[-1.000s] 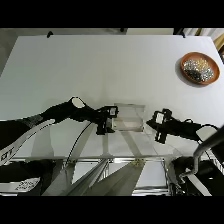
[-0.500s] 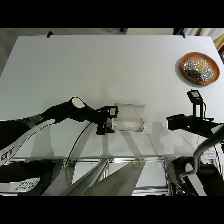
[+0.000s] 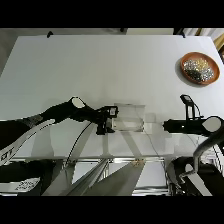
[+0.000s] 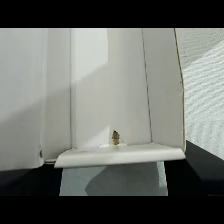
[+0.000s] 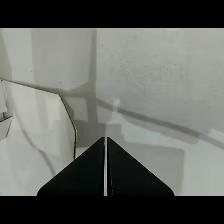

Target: Fold the box and place the chain.

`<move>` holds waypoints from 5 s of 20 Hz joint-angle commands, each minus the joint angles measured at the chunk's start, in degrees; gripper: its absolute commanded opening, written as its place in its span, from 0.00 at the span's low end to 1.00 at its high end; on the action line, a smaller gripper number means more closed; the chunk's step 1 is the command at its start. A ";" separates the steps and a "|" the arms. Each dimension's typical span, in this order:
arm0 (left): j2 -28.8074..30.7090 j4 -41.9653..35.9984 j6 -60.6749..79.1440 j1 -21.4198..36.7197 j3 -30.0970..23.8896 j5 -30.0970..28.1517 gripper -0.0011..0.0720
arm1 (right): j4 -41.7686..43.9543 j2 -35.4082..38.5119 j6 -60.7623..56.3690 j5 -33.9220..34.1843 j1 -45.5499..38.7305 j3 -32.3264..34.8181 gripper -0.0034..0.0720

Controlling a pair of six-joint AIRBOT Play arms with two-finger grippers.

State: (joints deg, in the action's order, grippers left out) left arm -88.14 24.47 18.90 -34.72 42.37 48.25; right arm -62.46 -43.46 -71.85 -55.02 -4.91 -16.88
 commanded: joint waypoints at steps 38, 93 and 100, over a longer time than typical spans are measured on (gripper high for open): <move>0.02 0.00 0.00 0.00 -0.02 -0.02 0.36 | 18.64 -7.74 10.47 -7.91 6.88 -6.40 0.44; 0.02 0.00 0.00 0.00 -0.02 -0.02 0.36 | -28.46 -20.48 -72.19 0.81 44.98 -23.21 0.65; 0.02 0.00 0.00 0.00 -0.02 -0.02 0.36 | -26.93 -20.48 -68.61 0.66 46.62 -23.21 0.66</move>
State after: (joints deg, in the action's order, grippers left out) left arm -88.14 24.45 18.90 -34.72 42.37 48.23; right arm -90.00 -63.90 -141.58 -54.35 41.30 -40.05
